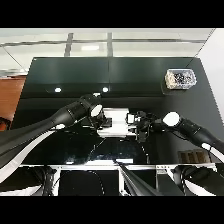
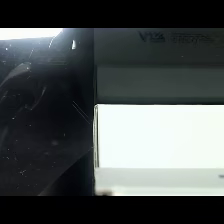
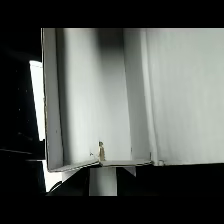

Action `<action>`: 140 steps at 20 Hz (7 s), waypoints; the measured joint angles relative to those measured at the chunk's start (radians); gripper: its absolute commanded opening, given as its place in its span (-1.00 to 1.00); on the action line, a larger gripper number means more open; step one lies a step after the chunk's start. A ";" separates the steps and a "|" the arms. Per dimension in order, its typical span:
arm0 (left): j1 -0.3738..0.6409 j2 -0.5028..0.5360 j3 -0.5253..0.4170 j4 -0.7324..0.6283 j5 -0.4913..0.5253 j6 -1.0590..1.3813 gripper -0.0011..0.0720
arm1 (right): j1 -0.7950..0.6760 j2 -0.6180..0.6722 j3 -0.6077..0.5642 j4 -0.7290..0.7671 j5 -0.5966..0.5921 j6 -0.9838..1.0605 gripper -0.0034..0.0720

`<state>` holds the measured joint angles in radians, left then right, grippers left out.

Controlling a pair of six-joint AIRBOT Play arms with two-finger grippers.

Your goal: Fold the box and place the chain.

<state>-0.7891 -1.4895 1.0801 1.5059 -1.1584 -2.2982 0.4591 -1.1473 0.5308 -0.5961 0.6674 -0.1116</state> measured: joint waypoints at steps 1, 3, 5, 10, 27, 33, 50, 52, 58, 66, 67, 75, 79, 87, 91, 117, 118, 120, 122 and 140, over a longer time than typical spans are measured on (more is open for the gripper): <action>0.000 0.000 0.000 0.000 -0.002 -0.001 -0.90 | 0.008 -0.009 0.000 0.030 -0.010 0.000 -0.41; 0.000 0.000 0.000 0.001 -0.002 0.001 -0.90 | 0.032 -0.032 0.000 0.078 -0.030 0.000 -0.41; 0.000 0.000 0.000 0.001 -0.002 0.003 -0.90 | 0.049 -0.054 0.000 0.109 -0.042 0.000 -0.42; 0.000 0.000 0.000 0.002 -0.001 0.003 -0.90 | 0.066 -0.078 0.000 0.142 -0.063 0.035 0.20; 0.000 0.000 0.000 0.000 0.022 -0.001 -0.90 | -0.304 0.203 0.057 -0.265 0.189 0.916 -0.87; 0.000 0.000 0.000 0.000 0.023 0.001 -0.90 | -0.518 0.203 -0.103 -0.209 0.149 1.278 -0.87; 0.000 0.000 0.000 0.000 0.023 0.000 -0.90 | -0.306 -0.014 -0.044 0.227 0.322 1.104 0.45; 0.000 0.000 0.000 0.000 0.023 0.000 -0.90 | -0.290 -0.015 -0.037 0.228 0.333 1.119 0.33; 0.000 0.000 0.000 0.000 0.023 0.002 -0.90 | -0.177 -0.016 0.032 0.193 0.283 1.207 0.33; 0.000 0.000 0.000 0.000 0.025 0.002 -0.90 | 0.053 -0.017 0.192 -0.248 0.177 1.704 0.32; 0.000 0.000 0.000 0.000 0.025 0.002 -0.90 | 0.073 -0.018 0.201 -0.302 0.168 1.757 0.22; 0.000 0.000 0.000 0.000 0.025 0.000 -0.90 | 0.188 -0.078 0.274 -0.574 0.154 2.025 0.02; 0.000 0.000 0.000 0.000 0.024 0.000 -0.90 | 0.227 -0.127 0.327 -0.696 0.196 2.140 0.02; 0.000 0.000 0.000 0.000 0.024 0.002 -0.90 | 0.288 -0.247 0.449 -0.861 0.338 2.310 0.02; 0.000 0.000 0.000 0.000 0.024 0.002 -0.90 | 0.300 -0.279 0.467 -0.879 0.372 2.358 0.02; 0.000 0.000 0.000 0.000 0.022 0.000 -0.90 | 0.303 -0.293 0.472 -0.871 0.374 2.390 -0.78; 0.000 0.000 0.000 -0.004 0.024 -0.001 -0.90 | 0.303 -0.293 0.472 -0.868 0.370 2.390 -0.87; 0.000 0.000 0.000 -0.004 0.024 -0.002 -0.90 | 0.303 -0.293 0.472 -0.869 0.367 2.390 -0.87; 0.000 0.000 0.000 -0.003 0.024 -0.001 -0.90 | 0.302 -0.293 0.472 -0.871 0.365 2.390 -0.80; 0.000 0.000 0.000 0.001 0.006 0.002 -0.90 | 0.161 0.128 0.505 -1.412 0.430 2.134 0.03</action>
<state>-0.7891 -1.4895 1.0805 1.5066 -1.1519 -2.2967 0.6201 -1.0191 1.0359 -2.0079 1.0977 2.0224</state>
